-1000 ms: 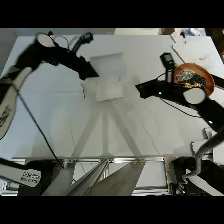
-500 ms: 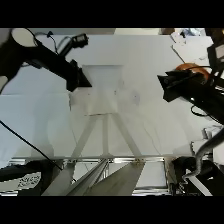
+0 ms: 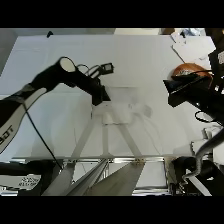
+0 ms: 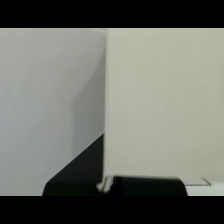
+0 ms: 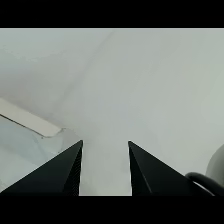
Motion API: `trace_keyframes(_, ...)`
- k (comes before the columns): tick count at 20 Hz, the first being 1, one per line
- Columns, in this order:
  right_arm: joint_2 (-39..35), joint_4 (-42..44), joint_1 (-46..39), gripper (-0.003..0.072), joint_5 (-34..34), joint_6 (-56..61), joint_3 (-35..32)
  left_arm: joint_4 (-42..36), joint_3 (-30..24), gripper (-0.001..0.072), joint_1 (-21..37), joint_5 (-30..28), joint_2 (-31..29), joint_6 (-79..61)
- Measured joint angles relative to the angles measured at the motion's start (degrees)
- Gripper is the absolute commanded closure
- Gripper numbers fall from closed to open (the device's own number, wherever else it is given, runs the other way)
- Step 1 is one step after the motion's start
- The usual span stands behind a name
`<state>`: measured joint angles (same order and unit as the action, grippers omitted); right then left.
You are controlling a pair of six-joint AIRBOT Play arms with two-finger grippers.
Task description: Fold the box and place the chain.
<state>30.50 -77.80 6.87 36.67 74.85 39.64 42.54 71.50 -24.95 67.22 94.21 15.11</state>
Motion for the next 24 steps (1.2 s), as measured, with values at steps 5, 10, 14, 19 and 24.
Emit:
trace_keyframes(5,1.53,-0.50,0.00,0.0399,0.24,0.15,0.00,-5.90,-0.26,0.0703,-1.27,-5.55,4.48,-6.88)
trace_keyframes(10,4.46,-0.66,0.00,0.0398,0.28,0.17,0.00,-7.48,-0.26,0.0703,-1.51,-11.15,5.77,-9.51)
trace_keyframes(14,7.08,-0.59,0.00,0.0398,0.26,0.17,0.00,-6.75,-0.28,0.0703,-1.55,-12.76,6.43,-11.30)
trace_keyframes(19,8.94,-0.48,0.00,0.0398,0.17,0.17,0.00,-5.99,-0.28,0.0702,-1.55,-11.50,8.59,-12.02)
trace_keyframes(24,9.40,-0.39,0.00,0.0397,0.13,0.17,0.00,-5.84,-0.26,0.0701,-1.55,-10.73,9.16,-12.28)
